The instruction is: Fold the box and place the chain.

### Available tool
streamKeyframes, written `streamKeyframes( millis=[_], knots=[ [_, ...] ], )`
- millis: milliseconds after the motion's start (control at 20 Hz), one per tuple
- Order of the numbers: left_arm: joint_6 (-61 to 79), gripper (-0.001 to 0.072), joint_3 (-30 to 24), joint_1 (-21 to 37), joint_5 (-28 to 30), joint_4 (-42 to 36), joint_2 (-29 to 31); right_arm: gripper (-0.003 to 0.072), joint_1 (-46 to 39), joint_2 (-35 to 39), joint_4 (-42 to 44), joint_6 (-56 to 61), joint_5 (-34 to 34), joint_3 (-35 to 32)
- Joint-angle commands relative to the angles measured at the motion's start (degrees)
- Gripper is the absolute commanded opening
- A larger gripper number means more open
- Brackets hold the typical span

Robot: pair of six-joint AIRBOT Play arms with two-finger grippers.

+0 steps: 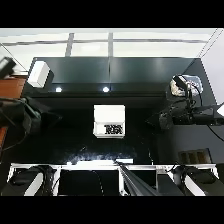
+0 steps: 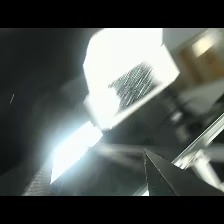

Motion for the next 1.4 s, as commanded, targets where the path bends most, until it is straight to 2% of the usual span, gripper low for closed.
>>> streamKeyframes(
  millis=[0,150,250,350,500,650,750,1050,1150,1350],
  knots=[
    [11.7,0.0627,0.0,9.9,1.1,-11.3,-4.6,0.0613,0.0,0.0,0.1,-0.3,0.2,0.0],
    [22.5,0.0627,-1.2,10.5,2.3,-14.7,-6.7,0.0613,0.0,0.0,0.1,0.0,0.6,0.0],
    [32.3,0.0620,-3.9,10.0,0.3,-17.7,-6.7,0.0613,0.0,0.0,0.0,0.3,0.5,0.0],
    [36.1,0.0623,-6.1,8.8,-2.4,-17.1,-6.7,0.0614,0.0,0.0,0.0,0.3,0.5,0.0],
    [45.8,0.0623,-9.4,2.0,0.2,-12.7,-6.8,0.0613,0.0,0.0,0.0,0.6,0.5,0.0],
    [46.9,0.0621,-12.2,-5.1,4.2,-5.9,-8.0,0.0613,0.0,0.0,0.0,1.5,0.1,0.0],
    [46.8,0.0619,-13.4,-7.4,5.2,-5.5,-8.9,0.0613,0.0,0.0,0.0,2.7,-0.2,0.0],
    [47.1,0.0619,-13.8,-8.1,5.1,-5.4,-9.7,0.0613,0.0,0.0,0.0,2.9,-0.3,0.0],
    [52.9,0.0621,-14.3,-8.1,5.1,-5.2,-10.7,0.0613,0.0,0.0,0.0,2.9,-0.9,0.0],
    [61.2,0.0621,-16.8,-7.1,8.9,-6.3,-16.4,0.0613,0.0,0.0,0.0,4.1,-1.6,0.0]
  ],
)
